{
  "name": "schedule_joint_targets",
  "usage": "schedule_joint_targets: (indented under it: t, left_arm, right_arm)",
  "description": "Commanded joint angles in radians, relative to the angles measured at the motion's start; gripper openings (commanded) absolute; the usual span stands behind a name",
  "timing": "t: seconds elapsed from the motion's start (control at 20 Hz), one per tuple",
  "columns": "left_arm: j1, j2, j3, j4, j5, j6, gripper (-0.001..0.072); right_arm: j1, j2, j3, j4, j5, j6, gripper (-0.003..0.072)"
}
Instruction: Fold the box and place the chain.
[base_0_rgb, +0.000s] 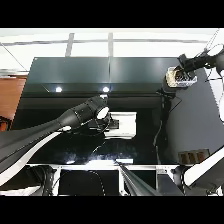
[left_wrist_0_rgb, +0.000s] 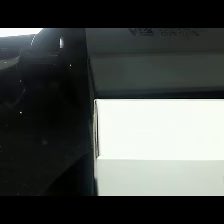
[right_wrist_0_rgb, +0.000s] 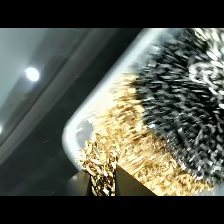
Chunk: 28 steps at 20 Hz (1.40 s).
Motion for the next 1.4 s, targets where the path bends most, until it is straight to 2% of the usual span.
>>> schedule_joint_targets:
  t: [0.0,0.2,0.35,0.5,0.7,0.85,1.05,1.35]
  left_arm:
    - [0.001,0.000,0.000,0.000,0.006,0.000,0.0030]
    - [0.001,0.000,0.000,0.000,0.005,0.000,0.0030]
    - [0.001,0.000,0.000,0.000,0.005,0.000,0.0030]
    - [0.001,0.000,0.000,0.000,0.005,0.000,0.0030]
    - [0.001,0.000,0.000,0.000,0.005,0.000,0.0030]
    - [0.001,0.000,0.000,0.000,0.005,0.000,0.0030]
    - [0.001,0.000,0.000,0.000,0.003,0.000,0.0030]
    - [0.001,0.000,0.000,0.000,0.002,0.000,0.0030]
  right_arm:
    - [-0.021,0.090,0.010,0.032,0.034,-0.161,0.0012]
    - [-0.035,0.282,0.010,0.050,0.116,-0.394,0.0011]
    - [-0.035,0.457,0.011,0.095,0.097,-0.480,0.0008]
    - [-0.034,0.593,0.037,0.121,0.073,-0.512,0.0008]
    - [-0.034,0.739,0.058,0.125,0.170,-0.523,0.0007]
    - [-0.026,0.840,0.010,0.180,0.202,-0.557,0.0005]
    - [0.048,0.972,-0.178,0.205,0.269,-0.600,0.0005]
    - [0.243,1.155,-0.623,0.245,0.322,-0.665,0.0006]
